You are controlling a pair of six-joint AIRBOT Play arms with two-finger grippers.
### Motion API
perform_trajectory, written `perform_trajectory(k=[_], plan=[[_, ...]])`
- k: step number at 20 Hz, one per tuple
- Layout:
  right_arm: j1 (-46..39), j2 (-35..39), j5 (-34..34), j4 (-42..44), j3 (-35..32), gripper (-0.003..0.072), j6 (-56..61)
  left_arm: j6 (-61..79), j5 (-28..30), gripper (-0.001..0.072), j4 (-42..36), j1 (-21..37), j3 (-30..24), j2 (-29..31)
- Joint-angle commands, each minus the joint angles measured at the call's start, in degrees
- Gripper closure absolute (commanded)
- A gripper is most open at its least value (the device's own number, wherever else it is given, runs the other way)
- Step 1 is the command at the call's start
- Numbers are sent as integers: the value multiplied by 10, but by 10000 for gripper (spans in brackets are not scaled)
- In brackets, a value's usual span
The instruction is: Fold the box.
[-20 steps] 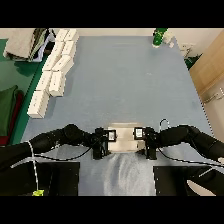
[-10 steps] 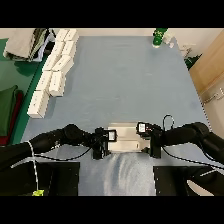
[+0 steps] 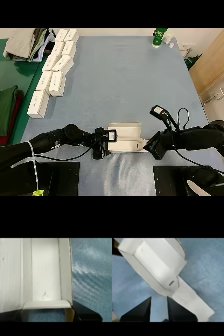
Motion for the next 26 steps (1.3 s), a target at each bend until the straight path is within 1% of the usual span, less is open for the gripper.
perform_trajectory(k=[1, 4, 7, 8, 9, 11, 12, 13, 16, 26], plan=[[7, -37, 57, 114, 5, 398, 113, 0, 0, 303, 0, 0, 0, 0], [7, -133, 121, 150, 26, 407, 111, 0, 0, 303, 0, 0, 0, 0], [7, -238, 153, 147, 81, 410, 84, 0, -1, 303, 0, 0, 0, 0], [7, -270, 166, 144, 97, 439, 73, 0, -1, 303, 0, 0, 0, 0], [7, -304, 177, 142, 112, 527, 63, 0, -1, 303, 0, 0, 0, 0], [7, -357, 190, 143, 132, 543, 46, 0, -1, 303, 0, 0, 0, 0], [7, -376, 194, 143, 137, 661, 35, 0, -1, 303, 0, 0, 0, 0], [7, -389, 199, 143, 138, 682, 35, 0, -1, 303, 0, 0, 0, 0], [7, -413, 201, 142, 138, 682, 24, 0, -1, 303, 0, 0, 0, 0], [7, -416, 199, 142, 138, 682, 16, 0, -1, 303, 0, 0, 0, 0]])
